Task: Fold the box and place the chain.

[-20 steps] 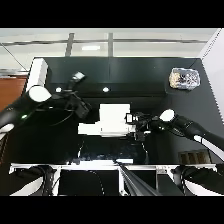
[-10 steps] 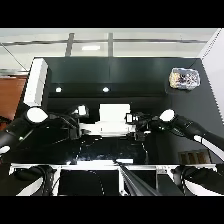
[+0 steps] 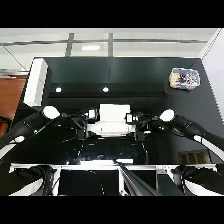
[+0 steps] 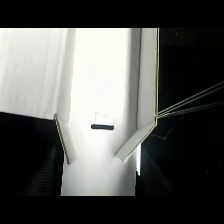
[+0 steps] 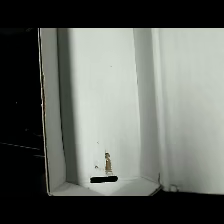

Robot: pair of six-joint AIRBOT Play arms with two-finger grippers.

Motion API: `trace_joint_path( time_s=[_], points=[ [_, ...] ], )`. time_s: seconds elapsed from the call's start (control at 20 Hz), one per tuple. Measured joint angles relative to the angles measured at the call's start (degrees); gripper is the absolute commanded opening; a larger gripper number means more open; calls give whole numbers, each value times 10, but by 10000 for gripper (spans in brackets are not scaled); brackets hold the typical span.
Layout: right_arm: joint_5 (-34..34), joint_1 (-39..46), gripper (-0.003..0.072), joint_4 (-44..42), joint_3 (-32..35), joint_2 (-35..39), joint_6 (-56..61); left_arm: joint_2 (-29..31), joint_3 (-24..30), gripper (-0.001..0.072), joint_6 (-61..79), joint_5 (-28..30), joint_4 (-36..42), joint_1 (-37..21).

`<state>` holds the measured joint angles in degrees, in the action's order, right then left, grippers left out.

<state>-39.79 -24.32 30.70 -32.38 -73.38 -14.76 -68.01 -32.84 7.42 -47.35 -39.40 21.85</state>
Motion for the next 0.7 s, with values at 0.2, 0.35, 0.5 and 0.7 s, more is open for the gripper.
trace_joint_path(
  time_s=[0.2, 0.35, 0.5, 0.7],
  points=[
    [0, 0, 238, 0, 0, 0, 0, -3, -1, 232, 22, -7, 16, 2],
    [-1, 0, 239, 0, 0, 0, 0, -4, -1, 224, 28, -7, 22, 6],
    [0, 0, 239, 0, 0, 0, -1, -12, -1, 226, 29, 3, 42, 22],
    [-1, 0, 238, 1, 0, 0, -2, -26, -1, 220, 28, 18, 82, 46]
  ],
)
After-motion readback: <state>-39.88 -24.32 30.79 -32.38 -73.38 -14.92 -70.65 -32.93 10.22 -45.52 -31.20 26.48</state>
